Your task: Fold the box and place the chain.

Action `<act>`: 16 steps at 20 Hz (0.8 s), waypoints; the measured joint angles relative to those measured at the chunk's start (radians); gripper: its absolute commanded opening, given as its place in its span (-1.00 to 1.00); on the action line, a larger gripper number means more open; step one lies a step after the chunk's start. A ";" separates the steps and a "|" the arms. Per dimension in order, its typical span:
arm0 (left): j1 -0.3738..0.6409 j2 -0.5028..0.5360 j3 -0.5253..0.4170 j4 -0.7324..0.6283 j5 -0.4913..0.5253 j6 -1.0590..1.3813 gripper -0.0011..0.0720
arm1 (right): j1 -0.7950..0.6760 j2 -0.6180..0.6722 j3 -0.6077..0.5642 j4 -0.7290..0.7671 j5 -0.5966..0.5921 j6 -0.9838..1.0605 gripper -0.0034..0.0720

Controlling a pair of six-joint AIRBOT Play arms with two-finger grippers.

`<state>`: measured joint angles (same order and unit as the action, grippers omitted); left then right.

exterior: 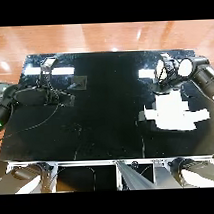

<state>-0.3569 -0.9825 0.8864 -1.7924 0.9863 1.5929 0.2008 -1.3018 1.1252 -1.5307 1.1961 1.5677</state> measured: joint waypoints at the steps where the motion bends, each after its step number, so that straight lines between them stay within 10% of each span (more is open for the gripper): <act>1: 0.000 0.000 0.000 0.000 -0.003 0.000 -0.90 | 0.000 0.000 0.000 0.000 0.000 0.000 -0.82; 9: -0.001 0.000 0.000 -0.003 -0.162 -0.003 -0.90 | 0.000 0.000 0.000 0.000 -0.097 0.000 -0.80; 11: -0.001 0.000 0.000 -0.004 -0.207 -0.003 -0.90 | -0.001 -0.002 0.000 -0.021 -0.127 0.000 1.00; 13: -0.001 -0.001 0.000 -0.008 -0.239 -0.003 -0.84 | -0.008 -0.002 0.000 -0.043 -0.137 -0.002 1.00; 16: -0.001 -0.008 0.000 -0.015 -0.262 -0.005 0.74 | -0.064 -0.002 0.000 -0.081 -0.108 -0.017 1.00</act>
<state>-0.3576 -0.9909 0.8864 -1.8076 0.7246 1.5883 0.1371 -1.3037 1.1248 -1.6115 1.0878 1.5509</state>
